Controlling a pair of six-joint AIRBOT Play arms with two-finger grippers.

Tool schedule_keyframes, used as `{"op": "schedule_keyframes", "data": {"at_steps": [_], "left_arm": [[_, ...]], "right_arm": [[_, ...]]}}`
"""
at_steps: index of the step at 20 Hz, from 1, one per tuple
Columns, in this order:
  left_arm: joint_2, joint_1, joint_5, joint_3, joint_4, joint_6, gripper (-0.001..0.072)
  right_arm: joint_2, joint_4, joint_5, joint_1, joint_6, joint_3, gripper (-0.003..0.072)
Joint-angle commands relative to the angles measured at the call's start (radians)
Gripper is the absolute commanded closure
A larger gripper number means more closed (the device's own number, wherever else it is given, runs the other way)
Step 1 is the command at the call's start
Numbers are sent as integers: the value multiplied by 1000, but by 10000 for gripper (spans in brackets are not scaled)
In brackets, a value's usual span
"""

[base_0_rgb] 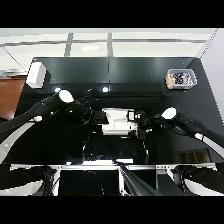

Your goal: Fold the box and place the chain.

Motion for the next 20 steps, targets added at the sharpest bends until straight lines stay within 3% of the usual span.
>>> {"op": "schedule_keyframes", "data": {"at_steps": [1, 2, 12, 17, 20], "left_arm": [[1, -48, -49, 67, 155, -194, 411], [0, -58, -47, 74, 191, -233, 435], [-7, -238, -40, 141, 606, -668, 435], [-93, -306, -124, 254, 667, -797, 435], [-113, -316, -126, 257, 671, -887, 435]], "right_arm": [[0, 1, -2, 0, 0, 0, 666], [0, 1, -2, 0, 0, 0, 666], [0, 1, -2, 0, 0, 0, 666], [0, 1, -2, 0, 0, 0, 666], [0, 1, -1, 0, 0, 0, 666]]}}
